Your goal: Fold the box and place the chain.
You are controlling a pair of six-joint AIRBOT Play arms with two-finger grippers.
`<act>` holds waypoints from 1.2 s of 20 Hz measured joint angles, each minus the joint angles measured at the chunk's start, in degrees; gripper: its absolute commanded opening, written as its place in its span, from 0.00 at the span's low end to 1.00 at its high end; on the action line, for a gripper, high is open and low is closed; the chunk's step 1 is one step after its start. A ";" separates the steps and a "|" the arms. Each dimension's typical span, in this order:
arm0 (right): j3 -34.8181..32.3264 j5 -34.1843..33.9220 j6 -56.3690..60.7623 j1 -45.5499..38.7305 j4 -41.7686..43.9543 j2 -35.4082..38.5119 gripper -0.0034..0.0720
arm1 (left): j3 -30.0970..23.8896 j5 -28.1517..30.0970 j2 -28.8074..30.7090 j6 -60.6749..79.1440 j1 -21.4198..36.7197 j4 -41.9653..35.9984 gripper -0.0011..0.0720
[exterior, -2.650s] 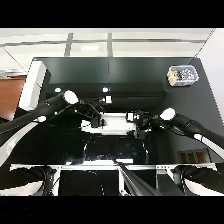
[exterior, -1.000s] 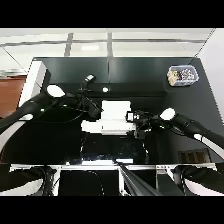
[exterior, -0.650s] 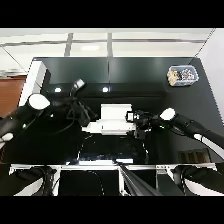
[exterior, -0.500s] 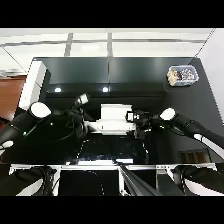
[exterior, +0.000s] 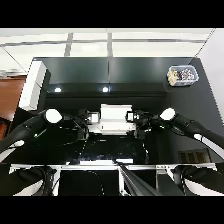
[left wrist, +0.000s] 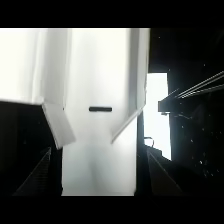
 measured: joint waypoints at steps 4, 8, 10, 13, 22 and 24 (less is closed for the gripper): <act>0.00 -0.02 0.00 -0.02 0.02 0.00 0.63 | 0.48 2.12 -2.12 1.66 -1.88 -3.17 0.56; 0.00 -0.04 0.00 0.00 0.02 0.00 0.63 | 1.18 2.49 -2.99 2.10 -2.36 -4.59 0.24; 0.00 -0.07 0.02 -0.02 0.04 0.00 0.63 | 1.62 2.01 -3.23 2.12 -2.47 -5.16 0.24; 0.00 -0.09 0.02 -0.02 0.04 0.00 0.63 | 1.97 1.81 -3.96 2.14 -2.75 -7.91 0.24; 0.00 -0.11 0.00 0.00 0.02 0.00 0.63 | 2.12 4.35 -6.80 2.21 -5.92 -15.06 0.16; 0.00 -0.11 0.00 0.00 0.02 0.00 0.63 | 2.12 4.50 -7.08 2.19 -6.08 -15.41 0.45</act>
